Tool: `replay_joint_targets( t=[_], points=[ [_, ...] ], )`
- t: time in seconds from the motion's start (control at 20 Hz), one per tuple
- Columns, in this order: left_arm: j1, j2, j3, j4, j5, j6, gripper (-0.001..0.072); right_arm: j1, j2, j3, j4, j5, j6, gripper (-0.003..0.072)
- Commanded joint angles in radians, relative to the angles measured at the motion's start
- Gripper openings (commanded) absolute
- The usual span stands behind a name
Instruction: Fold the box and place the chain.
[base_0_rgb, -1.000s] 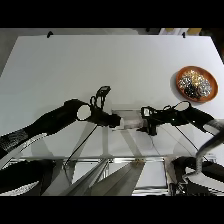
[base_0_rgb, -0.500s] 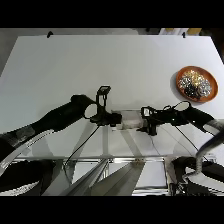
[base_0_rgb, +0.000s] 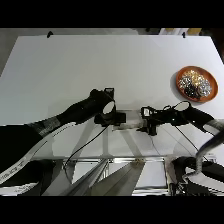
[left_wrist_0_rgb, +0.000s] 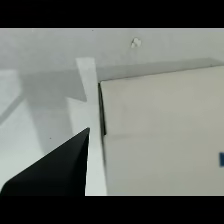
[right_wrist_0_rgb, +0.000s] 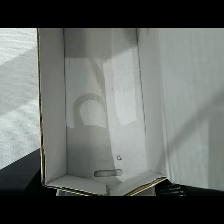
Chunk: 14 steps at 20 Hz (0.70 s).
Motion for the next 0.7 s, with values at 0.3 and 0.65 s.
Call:
replay_joint_targets(
  t=[0.3, 0.65],
  points=[
    [-0.022, -0.060, 0.052, 0.047, -0.045, -0.130, 0.0233, 0.000, 0.000, 0.000, 0.000, 0.000, 0.000, 0.0435],
    [-0.037, -0.060, 0.051, 0.095, -0.073, -0.137, 0.0005, 0.000, 0.000, 0.000, 0.000, 0.000, 0.000, 0.0435]
  ],
)
